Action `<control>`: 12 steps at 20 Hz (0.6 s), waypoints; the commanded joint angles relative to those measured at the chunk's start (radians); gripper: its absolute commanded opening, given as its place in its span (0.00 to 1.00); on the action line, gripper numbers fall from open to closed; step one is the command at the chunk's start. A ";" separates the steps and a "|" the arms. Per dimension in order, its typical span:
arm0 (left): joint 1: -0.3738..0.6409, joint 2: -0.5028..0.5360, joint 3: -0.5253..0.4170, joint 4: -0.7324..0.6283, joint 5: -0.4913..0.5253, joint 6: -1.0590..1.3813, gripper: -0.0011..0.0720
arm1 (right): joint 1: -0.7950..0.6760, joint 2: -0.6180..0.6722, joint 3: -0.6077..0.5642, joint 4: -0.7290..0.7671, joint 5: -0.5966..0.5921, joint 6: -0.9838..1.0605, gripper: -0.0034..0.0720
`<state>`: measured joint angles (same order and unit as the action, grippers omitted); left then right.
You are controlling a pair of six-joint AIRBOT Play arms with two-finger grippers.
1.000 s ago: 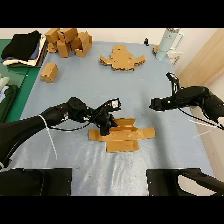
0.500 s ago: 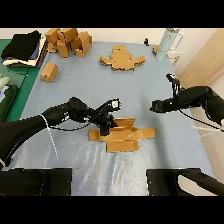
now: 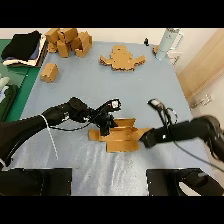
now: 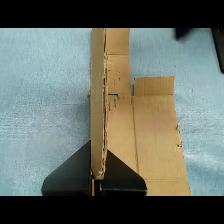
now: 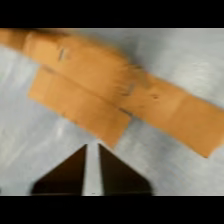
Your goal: Fold the box.
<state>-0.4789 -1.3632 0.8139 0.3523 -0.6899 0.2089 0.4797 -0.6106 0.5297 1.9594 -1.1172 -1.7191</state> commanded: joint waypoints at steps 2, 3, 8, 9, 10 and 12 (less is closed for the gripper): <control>0.000 -0.001 0.000 0.000 0.001 0.000 0.03 | 0.255 0.131 -0.140 -0.233 0.130 0.006 0.75; 0.000 -0.001 0.000 0.000 0.000 0.000 0.03 | 0.282 0.120 -0.156 -0.275 0.155 -0.030 0.82; 0.000 -0.001 0.000 0.000 0.001 0.000 0.03 | 0.361 -0.019 -0.169 -0.304 0.283 -0.301 0.82; 0.000 -0.001 0.000 0.000 0.000 0.000 0.03 | 0.370 -0.054 -0.169 -0.307 0.315 -0.348 0.82; 0.000 -0.001 0.000 0.000 0.000 0.000 0.03 | 0.375 -0.085 -0.169 -0.307 0.340 -0.380 0.82; 0.000 -0.001 0.000 0.000 0.001 0.000 0.03 | 0.377 -0.134 -0.167 -0.307 0.386 -0.425 0.82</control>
